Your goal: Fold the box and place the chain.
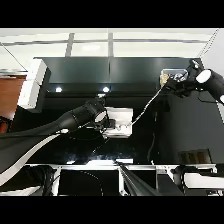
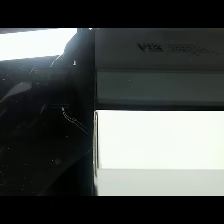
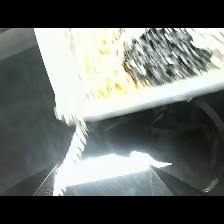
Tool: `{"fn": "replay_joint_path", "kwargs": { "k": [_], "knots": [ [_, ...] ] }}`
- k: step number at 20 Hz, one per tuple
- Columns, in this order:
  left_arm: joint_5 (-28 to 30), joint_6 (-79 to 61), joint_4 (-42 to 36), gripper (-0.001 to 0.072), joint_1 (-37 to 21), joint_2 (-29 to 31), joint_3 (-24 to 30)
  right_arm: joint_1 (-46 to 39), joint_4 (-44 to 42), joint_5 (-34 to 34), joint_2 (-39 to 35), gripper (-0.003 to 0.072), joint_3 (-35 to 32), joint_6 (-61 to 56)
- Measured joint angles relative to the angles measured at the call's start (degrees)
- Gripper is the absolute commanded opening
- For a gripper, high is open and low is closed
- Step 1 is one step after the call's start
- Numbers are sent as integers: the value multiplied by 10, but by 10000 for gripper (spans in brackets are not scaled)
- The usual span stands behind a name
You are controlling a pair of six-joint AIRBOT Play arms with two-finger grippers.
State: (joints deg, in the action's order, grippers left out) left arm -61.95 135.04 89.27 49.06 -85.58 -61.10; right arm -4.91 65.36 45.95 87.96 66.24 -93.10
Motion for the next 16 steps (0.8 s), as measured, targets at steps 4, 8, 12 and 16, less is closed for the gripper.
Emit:
{"fn": "replay_joint_path", "kwargs": {
  "k": [4,8,12,16],
  "knots": [
    [0,0,0,32,0,0,0,15,-33,0,67,677,52,-33],
    [-1,0,0,32,0,0,0,19,-43,-9,89,231,66,-55],
    [-2,0,0,32,0,0,0,19,-45,-10,94,13,70,-63],
    [-2,0,0,32,0,0,0,19,-24,17,78,12,71,-59]
  ]
}}
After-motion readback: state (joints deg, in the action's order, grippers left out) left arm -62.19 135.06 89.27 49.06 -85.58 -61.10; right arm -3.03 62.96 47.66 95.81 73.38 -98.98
